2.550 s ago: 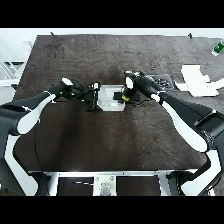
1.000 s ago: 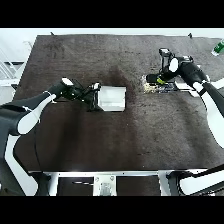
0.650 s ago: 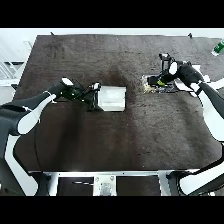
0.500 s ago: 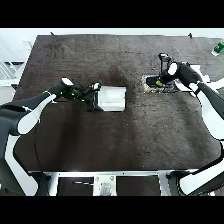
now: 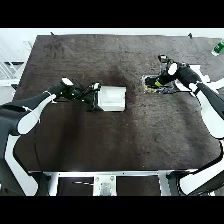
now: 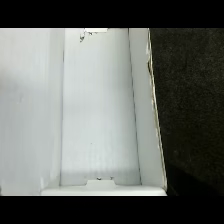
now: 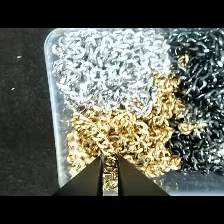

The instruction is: Fold the box and place the chain.

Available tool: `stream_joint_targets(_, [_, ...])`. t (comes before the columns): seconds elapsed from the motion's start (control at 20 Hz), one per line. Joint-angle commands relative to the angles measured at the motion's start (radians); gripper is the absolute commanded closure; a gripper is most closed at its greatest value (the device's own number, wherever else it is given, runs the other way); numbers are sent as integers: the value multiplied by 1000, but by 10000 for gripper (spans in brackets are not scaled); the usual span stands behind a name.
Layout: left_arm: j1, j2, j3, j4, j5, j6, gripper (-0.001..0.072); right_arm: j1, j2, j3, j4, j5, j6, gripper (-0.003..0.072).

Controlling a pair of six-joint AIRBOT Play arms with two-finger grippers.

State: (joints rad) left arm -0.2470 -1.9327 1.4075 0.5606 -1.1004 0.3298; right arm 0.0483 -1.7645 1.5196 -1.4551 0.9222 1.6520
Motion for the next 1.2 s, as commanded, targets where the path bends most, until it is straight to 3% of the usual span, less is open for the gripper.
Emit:
stream_joint_targets(0.0, [0, 0, 1, 0, 0, 0, 168, -1, 31, 8, 4, -6, 0, 677])
stream_joint_targets(0.5, [0, 0, 1, 0, 0, 0, 167, 13, 260, 8, 5, -13, -40, 678])
stream_joint_targets(1.15, [0, 0, 1, 0, 0, 0, 167, 179, 736, 8, 7, -113, -121, 679])
